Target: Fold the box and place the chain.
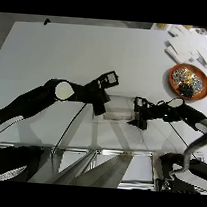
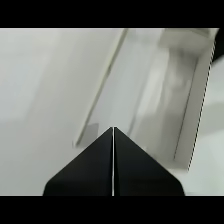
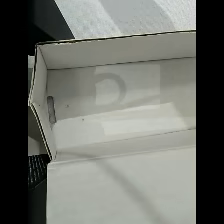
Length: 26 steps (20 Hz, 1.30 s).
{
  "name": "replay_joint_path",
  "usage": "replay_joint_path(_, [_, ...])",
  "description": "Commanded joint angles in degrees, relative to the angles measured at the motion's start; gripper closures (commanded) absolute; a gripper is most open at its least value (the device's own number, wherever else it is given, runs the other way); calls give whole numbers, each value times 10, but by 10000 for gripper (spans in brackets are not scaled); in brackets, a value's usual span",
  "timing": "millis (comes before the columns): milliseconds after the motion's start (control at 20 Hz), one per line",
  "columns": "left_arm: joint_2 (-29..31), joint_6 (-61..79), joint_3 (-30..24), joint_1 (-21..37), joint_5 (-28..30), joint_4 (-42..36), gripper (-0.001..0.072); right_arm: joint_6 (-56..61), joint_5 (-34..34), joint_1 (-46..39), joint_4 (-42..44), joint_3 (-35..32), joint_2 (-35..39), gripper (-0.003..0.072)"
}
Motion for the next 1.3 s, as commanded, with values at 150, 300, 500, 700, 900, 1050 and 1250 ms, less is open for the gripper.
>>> replay_joint_path(150, [-32, -38, 0, 4, -106, 156, 704, 0, 0, 0, 0, 0, 0, 273])
replay_joint_path(300, [-43, 61, -16, 26, -101, 145, 704, 0, 0, 0, 0, 0, 0, 273])
replay_joint_path(500, [-43, 201, -64, 53, -102, 104, 553, 0, 0, 0, 0, 0, 0, 273])
replay_joint_path(700, [-42, 266, -78, 52, -90, 58, 512, 0, 0, 0, 0, 0, 0, 273])
replay_joint_path(900, [-43, 289, -78, 47, -17, 19, 312, 0, 0, 0, 0, 0, 0, 273])
replay_joint_path(1050, [-44, 311, -78, 39, 10, 14, 311, 0, 0, 0, 0, 0, 0, 273])
replay_joint_path(1250, [-65, 366, -78, 24, 15, -35, 312, 0, 0, 0, 0, 0, 0, 273])
